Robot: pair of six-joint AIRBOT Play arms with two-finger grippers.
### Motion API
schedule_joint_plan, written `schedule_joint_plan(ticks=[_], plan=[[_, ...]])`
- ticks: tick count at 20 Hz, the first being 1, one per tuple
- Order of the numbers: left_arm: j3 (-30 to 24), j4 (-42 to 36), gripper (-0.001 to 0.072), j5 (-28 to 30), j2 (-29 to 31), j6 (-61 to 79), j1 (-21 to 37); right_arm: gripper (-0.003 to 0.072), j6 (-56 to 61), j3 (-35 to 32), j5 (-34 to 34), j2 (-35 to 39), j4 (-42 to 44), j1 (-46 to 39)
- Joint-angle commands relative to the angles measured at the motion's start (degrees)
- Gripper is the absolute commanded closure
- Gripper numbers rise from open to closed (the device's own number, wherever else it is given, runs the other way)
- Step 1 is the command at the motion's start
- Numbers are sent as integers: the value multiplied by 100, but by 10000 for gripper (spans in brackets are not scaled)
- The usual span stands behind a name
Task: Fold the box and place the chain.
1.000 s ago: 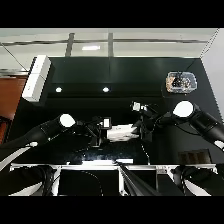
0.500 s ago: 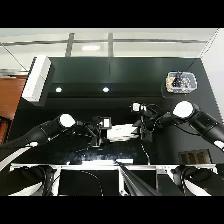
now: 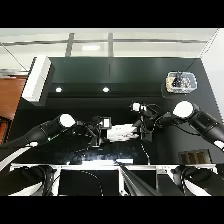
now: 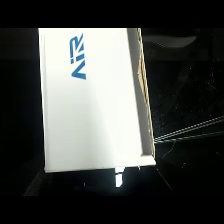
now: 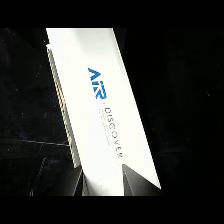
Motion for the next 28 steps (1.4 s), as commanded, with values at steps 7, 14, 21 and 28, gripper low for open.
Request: schedule_joint_plan(ticks=[7,14,21,28], plan=[[4,0,216,0,2,0,-2,385,22,0,57,0,-7,0],[4,0,216,-2,2,0,-2,386,111,-127,22,0,-9,0],[4,2,216,0,2,0,-2,287,221,-138,-170,0,-9,0],[4,2,217,7,2,2,-2,288,610,-129,-173,20,26,-2]])
